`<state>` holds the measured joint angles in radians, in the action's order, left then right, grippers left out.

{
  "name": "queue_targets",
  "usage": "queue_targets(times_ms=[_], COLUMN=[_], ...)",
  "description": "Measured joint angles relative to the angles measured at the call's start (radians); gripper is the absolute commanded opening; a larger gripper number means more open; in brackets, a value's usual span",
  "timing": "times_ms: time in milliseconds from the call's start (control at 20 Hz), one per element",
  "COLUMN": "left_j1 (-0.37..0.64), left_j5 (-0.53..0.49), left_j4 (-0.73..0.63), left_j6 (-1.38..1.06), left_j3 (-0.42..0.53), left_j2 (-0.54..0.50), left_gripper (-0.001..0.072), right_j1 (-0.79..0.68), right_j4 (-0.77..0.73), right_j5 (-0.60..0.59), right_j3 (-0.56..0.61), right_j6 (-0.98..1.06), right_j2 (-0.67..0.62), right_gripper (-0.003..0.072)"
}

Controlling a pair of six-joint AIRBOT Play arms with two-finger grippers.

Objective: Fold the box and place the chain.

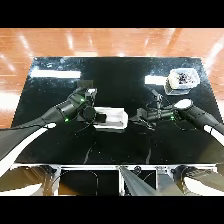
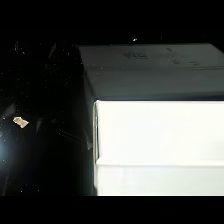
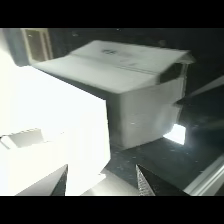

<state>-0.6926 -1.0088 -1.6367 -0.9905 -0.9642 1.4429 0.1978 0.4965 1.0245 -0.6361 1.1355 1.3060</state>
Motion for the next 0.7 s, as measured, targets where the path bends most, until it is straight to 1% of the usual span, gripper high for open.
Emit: queue_targets(times_ms=[300, 400, 550, 700], left_j1=[0.0, 0.0, 0.0, 0.0], left_j5=[-0.001, -0.001, -0.002, -0.003], left_j4=[0.0, 0.0, -0.002, -0.003], left_j6=[0.0, 0.0, 0.0, 0.0], left_j3=[0.0, 0.0, 0.0, 0.0], left_j2=[0.0, 0.0, 0.0, 0.0], left_gripper=[0.0023, 0.0023, 0.0023, 0.0023], right_j1=[0.081, 0.118, 0.181, 0.258], right_j4=[-0.024, -0.008, 0.091, 0.253], right_j5=[-0.017, -0.03, -0.056, -0.092], right_j3=[-0.043, -0.08, -0.138, -0.187], right_j6=[0.02, 0.059, 0.174, 0.341], right_j2=[0.0, 0.0, 0.0, 0.0], right_gripper=[0.0533, 0.0494, 0.0494, 0.0494])
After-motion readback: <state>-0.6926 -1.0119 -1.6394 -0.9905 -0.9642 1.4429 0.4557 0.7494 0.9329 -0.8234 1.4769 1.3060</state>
